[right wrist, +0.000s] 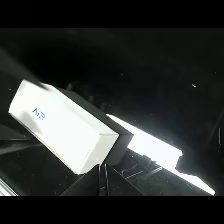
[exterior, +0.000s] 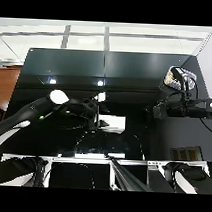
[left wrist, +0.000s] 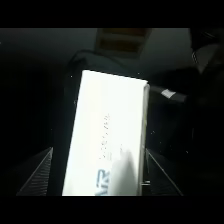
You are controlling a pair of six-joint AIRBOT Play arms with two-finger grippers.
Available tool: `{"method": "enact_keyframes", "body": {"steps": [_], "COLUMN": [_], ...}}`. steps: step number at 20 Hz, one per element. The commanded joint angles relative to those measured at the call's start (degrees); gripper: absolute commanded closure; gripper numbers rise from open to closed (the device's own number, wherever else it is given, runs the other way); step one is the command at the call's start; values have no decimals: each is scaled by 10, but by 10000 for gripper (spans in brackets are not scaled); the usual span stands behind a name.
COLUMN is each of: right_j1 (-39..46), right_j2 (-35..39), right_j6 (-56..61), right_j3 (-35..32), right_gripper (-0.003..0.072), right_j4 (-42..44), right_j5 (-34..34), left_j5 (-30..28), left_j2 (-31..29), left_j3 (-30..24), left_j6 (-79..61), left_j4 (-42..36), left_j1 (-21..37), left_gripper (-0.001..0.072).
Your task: Fold the box and place the chain.
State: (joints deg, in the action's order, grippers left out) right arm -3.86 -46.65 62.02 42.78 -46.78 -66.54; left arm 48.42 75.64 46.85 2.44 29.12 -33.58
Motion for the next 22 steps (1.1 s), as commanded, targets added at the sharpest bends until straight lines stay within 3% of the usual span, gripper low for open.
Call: {"method": "enact_keyframes", "body": {"steps": [1,4,9,12,17,22], "right_j1": [3,3,3,3,3,3], "right_j2": [1,1,1,1,1,1], "right_j6": [4,4,3,3,3,3], "right_j3": [0,0,0,0,0,0], "right_gripper": [633,633,633,633,633,632], "right_j4": [-2,-3,-3,-3,-3,-3], "right_j5": [-9,-8,-3,-3,-3,-2], "left_j5": [3,33,83,98,76,21], "left_j2": [66,72,72,72,73,73], "left_j3": [57,76,97,118,130,130], "left_j6": [96,130,123,122,147,262], "left_j4": [40,93,105,187,287,360], "left_j1": [-22,-36,-40,-53,-93,-116], "left_gripper": [0,-1,0,0,0,26]}}
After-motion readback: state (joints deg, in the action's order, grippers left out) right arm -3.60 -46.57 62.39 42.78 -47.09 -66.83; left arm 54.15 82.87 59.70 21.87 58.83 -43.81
